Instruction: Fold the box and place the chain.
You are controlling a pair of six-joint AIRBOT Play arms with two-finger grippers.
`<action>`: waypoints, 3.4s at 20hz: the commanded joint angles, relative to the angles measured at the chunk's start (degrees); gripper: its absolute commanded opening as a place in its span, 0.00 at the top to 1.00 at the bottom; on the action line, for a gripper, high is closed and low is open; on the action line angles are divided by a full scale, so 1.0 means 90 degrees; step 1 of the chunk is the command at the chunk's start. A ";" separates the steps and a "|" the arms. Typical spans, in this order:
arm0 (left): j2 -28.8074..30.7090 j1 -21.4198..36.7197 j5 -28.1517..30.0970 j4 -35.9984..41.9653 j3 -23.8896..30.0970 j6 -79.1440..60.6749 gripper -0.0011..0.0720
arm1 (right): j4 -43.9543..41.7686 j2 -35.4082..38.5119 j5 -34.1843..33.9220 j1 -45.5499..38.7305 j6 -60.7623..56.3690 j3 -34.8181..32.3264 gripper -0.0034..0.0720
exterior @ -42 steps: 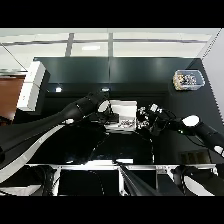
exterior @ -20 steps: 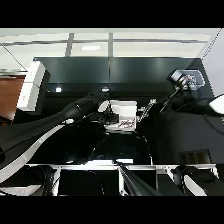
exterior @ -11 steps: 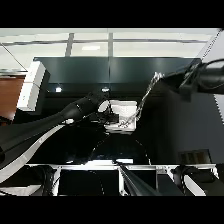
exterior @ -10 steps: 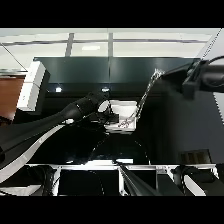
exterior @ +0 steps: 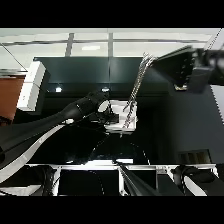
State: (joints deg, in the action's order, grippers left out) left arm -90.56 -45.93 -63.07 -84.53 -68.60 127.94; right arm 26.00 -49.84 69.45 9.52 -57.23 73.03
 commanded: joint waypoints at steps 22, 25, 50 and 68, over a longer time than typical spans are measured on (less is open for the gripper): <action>-0.0005 0.0000 0.0007 -0.0005 -0.0002 0.0000 0.94 | 0.2667 -0.0682 -0.2370 -0.0658 0.2977 -0.4804 0.00; -0.0005 0.0000 -0.0002 -0.0005 0.0000 0.0000 0.94 | 0.2295 -0.0928 -0.3155 0.0219 0.5819 -0.5132 0.01; -0.0005 0.0000 -0.0002 -0.0005 -0.0002 -0.0002 0.94 | 0.1625 -0.2152 -0.4432 0.0539 0.5731 -0.4731 0.94; -0.0005 0.0000 0.0002 -0.0002 -0.0002 -0.0002 0.94 | 0.0036 0.0005 -0.2137 0.0699 0.0595 -0.3058 0.93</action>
State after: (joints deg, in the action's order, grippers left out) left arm -90.59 -45.93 -63.05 -84.55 -68.60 127.94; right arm 26.89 -48.45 51.64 11.62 -47.27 44.82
